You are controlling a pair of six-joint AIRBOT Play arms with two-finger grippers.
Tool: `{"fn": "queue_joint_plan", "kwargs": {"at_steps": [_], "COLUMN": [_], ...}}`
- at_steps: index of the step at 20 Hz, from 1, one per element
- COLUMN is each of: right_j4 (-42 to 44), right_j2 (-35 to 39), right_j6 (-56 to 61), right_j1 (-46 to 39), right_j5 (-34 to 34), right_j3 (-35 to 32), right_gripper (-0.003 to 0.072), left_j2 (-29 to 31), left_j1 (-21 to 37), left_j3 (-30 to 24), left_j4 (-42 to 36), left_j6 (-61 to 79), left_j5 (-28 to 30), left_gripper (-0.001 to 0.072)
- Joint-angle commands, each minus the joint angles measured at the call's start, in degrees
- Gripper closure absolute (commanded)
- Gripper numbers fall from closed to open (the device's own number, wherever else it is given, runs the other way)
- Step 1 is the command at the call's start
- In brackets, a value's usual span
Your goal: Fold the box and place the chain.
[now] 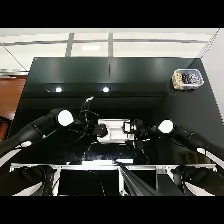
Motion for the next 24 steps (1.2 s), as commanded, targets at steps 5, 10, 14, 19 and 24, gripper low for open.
{"fn": "queue_joint_plan", "kwargs": {"at_steps": [5,10,14,19,24], "right_j4": [0.02,0.02,0.02,0.02,0.02], "right_j2": [-0.04,-0.04,-0.04,-0.04,-0.04], "right_j6": [0.00,0.00,0.00,0.00,0.00], "right_j1": [0.04,0.04,0.04,0.04,0.04], "right_j5": [0.00,0.00,0.02,0.02,0.00], "right_j3": [0.02,0.02,0.02,0.00,0.02], "right_gripper": [0.0505,0.0505,0.0506,0.0506,0.0505], "left_j2": [-3.32,-12.41,-12.87,-12.90,-12.90], "left_j1": [-6.69,-9.90,-9.90,-12.04,-13.00], "left_j3": [5.70,15.69,16.04,16.02,16.02], "left_j4": [19.96,28.13,27.91,28.59,31.41], "left_j6": [-21.03,-31.41,-35.04,-37.99,-39.23], "left_j5": [-3.23,-15.41,-15.93,-16.09,-15.08], "left_gripper": [0.0139,0.0139,0.0232,0.0232,0.0436]}}
